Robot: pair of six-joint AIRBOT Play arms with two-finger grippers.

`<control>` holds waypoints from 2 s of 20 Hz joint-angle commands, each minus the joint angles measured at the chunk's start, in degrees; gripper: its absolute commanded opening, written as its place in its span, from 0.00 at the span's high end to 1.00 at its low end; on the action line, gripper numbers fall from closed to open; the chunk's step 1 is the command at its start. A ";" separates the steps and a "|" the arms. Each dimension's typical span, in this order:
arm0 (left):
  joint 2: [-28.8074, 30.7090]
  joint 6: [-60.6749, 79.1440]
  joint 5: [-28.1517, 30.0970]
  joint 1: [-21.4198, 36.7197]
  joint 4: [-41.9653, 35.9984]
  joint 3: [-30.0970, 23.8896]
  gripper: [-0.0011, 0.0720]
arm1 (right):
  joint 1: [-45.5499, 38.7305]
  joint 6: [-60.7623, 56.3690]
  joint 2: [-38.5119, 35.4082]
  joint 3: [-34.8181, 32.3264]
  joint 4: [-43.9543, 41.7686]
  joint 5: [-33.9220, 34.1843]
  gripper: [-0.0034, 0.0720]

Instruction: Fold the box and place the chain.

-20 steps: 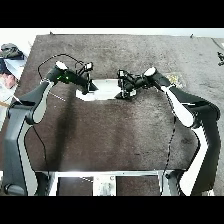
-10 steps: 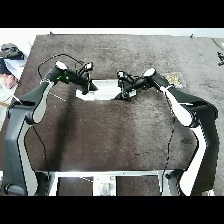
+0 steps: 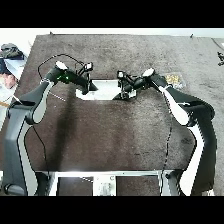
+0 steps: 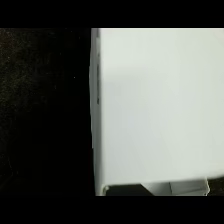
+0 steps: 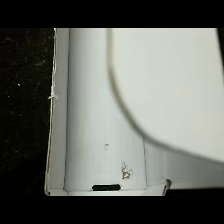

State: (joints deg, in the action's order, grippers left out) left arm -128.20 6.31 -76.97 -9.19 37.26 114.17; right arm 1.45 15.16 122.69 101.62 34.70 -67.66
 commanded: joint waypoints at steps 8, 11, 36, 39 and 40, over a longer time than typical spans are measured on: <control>-0.02 0.02 0.04 -0.04 0.00 -0.02 0.97 | 0.02 -0.46 0.20 0.17 3.93 -0.07 0.33; -0.02 0.02 0.04 -0.04 0.00 -0.02 0.97 | 0.02 -0.39 0.17 0.17 3.89 -0.07 0.33; -0.02 0.00 -0.04 -0.04 -0.48 -0.02 0.97 | 0.02 -0.39 0.17 0.17 2.58 -0.09 0.59; -0.02 0.20 0.11 -0.04 -0.44 -0.02 0.97 | 0.02 -0.39 0.17 0.17 2.58 -0.09 0.59; -0.02 0.15 0.15 -0.04 -0.63 -0.02 0.97 | 0.02 -0.39 0.17 0.17 2.58 -0.09 0.59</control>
State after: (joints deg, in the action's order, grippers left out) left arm -128.20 6.33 -76.97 -9.21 36.84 114.15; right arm 1.50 14.81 122.85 101.80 37.32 -67.75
